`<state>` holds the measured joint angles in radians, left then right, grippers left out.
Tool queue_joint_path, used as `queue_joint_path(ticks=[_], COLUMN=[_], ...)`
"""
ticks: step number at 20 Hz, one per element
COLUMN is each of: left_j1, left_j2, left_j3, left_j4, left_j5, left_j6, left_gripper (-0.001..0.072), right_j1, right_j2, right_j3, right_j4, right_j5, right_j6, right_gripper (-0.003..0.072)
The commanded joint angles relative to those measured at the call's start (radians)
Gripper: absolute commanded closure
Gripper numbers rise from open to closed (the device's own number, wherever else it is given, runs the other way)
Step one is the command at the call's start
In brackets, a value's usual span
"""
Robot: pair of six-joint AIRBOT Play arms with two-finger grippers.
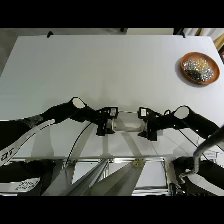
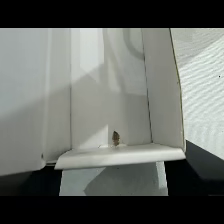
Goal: Fold the box and place the chain.
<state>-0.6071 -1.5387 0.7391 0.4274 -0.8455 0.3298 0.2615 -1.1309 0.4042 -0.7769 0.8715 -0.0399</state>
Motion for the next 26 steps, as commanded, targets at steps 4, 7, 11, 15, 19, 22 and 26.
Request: queue_joint_path(ticks=[4,7,11,15,19,22,26], left_j1=[0.001,0.001,0.001,0.001,0.001,0.001,0.001], left_j2=[0.001,0.001,0.001,0.001,0.001,0.001,0.001], left_j3=[0.000,0.000,0.000,0.000,0.000,0.000,0.000], left_j4=[0.000,0.000,0.000,0.000,0.000,0.000,0.000], left_j5=[0.004,0.004,0.004,0.004,0.004,0.004,0.004], left_j6=[0.000,0.000,0.000,0.000,0.000,0.000,0.000], left_gripper=[0.0457,0.0457,0.0457,0.0457,0.0457,0.0457,0.0457], right_j1=[-0.057,-0.130,-0.203,-0.177,-0.023,0.088,0.121], right_j2=[0.164,0.263,0.379,0.419,0.412,0.370,0.269], right_j3=[0.002,0.002,0.002,0.002,0.001,0.001,0.001], right_j4=[-0.092,-0.149,-0.168,0.156,0.340,0.347,0.355], right_j5=[-0.018,0.018,0.105,0.140,0.060,-0.204,-0.509], right_j6=[0.072,0.097,0.098,0.117,0.132,0.211,0.364], right_gripper=[0.0116,0.0114,0.0115,0.0319,0.0668,0.0668,0.0668])
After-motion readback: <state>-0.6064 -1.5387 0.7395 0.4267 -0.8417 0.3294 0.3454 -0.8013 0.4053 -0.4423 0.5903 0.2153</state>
